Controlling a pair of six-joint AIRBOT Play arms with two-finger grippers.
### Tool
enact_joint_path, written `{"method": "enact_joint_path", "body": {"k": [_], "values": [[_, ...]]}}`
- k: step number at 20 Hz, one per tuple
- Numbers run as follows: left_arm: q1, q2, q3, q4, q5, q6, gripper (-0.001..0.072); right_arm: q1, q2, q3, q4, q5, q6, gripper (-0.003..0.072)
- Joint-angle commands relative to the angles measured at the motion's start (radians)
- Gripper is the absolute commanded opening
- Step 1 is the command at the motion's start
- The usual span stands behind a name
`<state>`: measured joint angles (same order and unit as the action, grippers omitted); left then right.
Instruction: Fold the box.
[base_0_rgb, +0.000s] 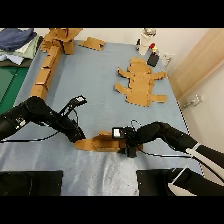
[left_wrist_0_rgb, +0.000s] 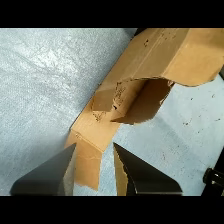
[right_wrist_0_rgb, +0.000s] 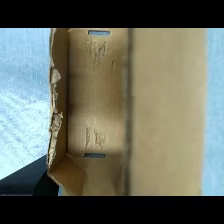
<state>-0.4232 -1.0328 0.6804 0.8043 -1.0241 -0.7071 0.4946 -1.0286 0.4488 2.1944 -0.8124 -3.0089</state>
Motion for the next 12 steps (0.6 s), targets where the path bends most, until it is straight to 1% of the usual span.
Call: {"method": "enact_joint_path", "body": {"k": [1,4,12], "values": [[0.0,0.001,0.0,0.001,0.0,0.0,0.035,0.009,0.0,0.001,-0.006,0.0,0.001,0.0574],[0.0,-0.001,0.0,0.001,0.0,0.0,0.035,0.049,-0.001,0.001,-0.053,0.0,0.0,0.0574],[0.0,-0.001,0.0,0.005,-0.009,-0.019,0.035,0.056,0.0,0.001,-0.036,0.018,0.001,0.0574]]}}
